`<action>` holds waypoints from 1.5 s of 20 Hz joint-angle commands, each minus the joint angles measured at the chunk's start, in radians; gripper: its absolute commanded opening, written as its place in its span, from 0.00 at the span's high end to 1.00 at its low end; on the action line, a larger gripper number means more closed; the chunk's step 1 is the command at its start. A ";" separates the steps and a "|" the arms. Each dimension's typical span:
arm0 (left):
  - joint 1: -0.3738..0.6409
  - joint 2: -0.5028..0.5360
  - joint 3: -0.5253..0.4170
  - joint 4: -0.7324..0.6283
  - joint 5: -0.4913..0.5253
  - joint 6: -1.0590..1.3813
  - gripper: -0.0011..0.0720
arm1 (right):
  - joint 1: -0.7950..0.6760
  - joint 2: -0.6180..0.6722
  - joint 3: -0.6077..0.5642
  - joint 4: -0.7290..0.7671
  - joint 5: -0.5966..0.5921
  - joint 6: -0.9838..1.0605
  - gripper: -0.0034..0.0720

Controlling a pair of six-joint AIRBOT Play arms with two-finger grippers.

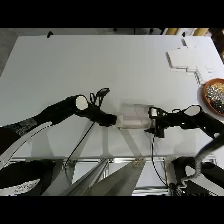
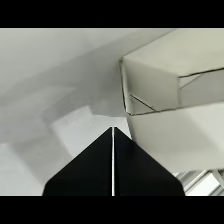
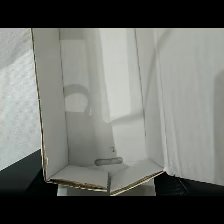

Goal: Fold the box and place the chain.

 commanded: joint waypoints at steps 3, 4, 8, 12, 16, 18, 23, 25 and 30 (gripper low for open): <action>-0.012 0.043 0.032 0.004 -0.013 0.004 0.85 | 0.000 0.000 0.000 0.000 0.000 0.000 0.51; -0.012 0.052 0.032 0.014 -0.014 0.003 0.83 | 0.000 0.000 0.000 0.000 0.000 0.000 0.51; -0.021 0.069 0.033 0.016 -0.013 0.003 0.75 | 0.000 0.000 0.000 0.000 0.000 0.000 0.51; -0.050 0.068 0.033 0.016 0.004 0.004 0.66 | 0.000 0.000 0.000 0.000 0.000 0.000 0.51; -0.068 0.066 0.033 0.019 0.036 0.004 0.55 | 0.000 0.000 0.000 0.000 0.000 0.000 0.51; -0.077 0.066 0.033 0.038 0.060 0.004 0.45 | 0.000 0.000 0.000 0.000 0.000 0.000 0.51; -0.107 0.042 0.076 0.151 0.061 -0.092 0.45 | 0.000 0.000 0.000 0.000 0.000 0.000 0.51; -0.126 0.010 0.114 0.179 0.045 -0.125 0.45 | 0.000 0.000 0.000 0.000 0.000 0.000 0.51; -0.162 -0.046 0.200 0.293 -0.008 -0.274 0.45 | 0.000 0.000 0.000 0.000 0.000 0.000 0.51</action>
